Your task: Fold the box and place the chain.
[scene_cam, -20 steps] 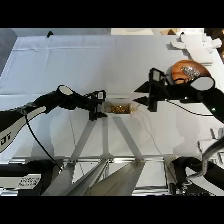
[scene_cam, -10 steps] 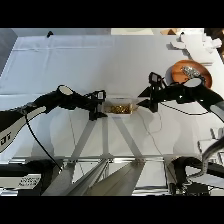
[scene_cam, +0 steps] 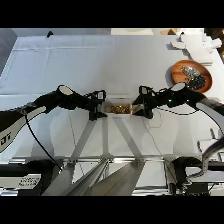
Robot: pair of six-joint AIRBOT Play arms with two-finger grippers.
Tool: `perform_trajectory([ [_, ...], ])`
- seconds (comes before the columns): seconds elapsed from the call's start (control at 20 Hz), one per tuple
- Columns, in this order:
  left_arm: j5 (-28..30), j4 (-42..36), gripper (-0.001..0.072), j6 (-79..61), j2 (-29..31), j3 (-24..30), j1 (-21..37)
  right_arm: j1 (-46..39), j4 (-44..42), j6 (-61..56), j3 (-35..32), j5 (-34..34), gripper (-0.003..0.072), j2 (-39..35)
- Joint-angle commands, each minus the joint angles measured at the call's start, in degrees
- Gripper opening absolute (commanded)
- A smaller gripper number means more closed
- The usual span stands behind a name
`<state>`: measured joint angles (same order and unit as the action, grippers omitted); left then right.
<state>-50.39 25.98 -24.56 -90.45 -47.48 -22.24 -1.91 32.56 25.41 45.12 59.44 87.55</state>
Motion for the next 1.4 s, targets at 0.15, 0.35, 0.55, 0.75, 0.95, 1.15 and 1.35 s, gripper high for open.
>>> perform_trajectory([
  [0.15, 0.0, 0.0, 0.0275, 0.0, 0.0, 0.0, 0.0, 1.9, 0.3, -0.2, 0.0, -3.9, 0.0452, 2.3],
  [0.35, 0.0, 0.0, 0.0275, 0.0, 0.0, 0.0, 0.0, 1.9, 0.3, -6.1, 0.0, -5.0, 0.0125, 2.3],
  [0.55, 0.0, 0.0, 0.0275, 0.0, 0.0, 0.0, 0.0, 1.9, 0.4, -6.1, 0.0, -4.8, 0.001, 2.3],
  [0.75, 0.0, 0.0, 0.0275, 0.0, 0.0, 0.0, 0.0, 1.9, 1.7, -9.2, 0.0, -6.3, 0.0009, 1.3],
  [0.95, 0.0, 0.0, 0.0275, 0.0, 0.0, 0.0, 0.0, 1.9, 6.1, -15.0, 0.0, -7.7, 0.0008, -0.7],
  [1.15, 0.0, 0.0, 0.0275, 0.0, 0.0, 0.0, 0.0, 1.9, 8.2, -20.3, 0.0, -7.1, 0.0008, -2.6],
  [1.35, 0.0, 0.0, 0.0275, 0.0, 0.0, 0.0, 0.0, 1.9, 6.9, -21.0, 0.0, -3.5, 0.0008, -6.4],
])
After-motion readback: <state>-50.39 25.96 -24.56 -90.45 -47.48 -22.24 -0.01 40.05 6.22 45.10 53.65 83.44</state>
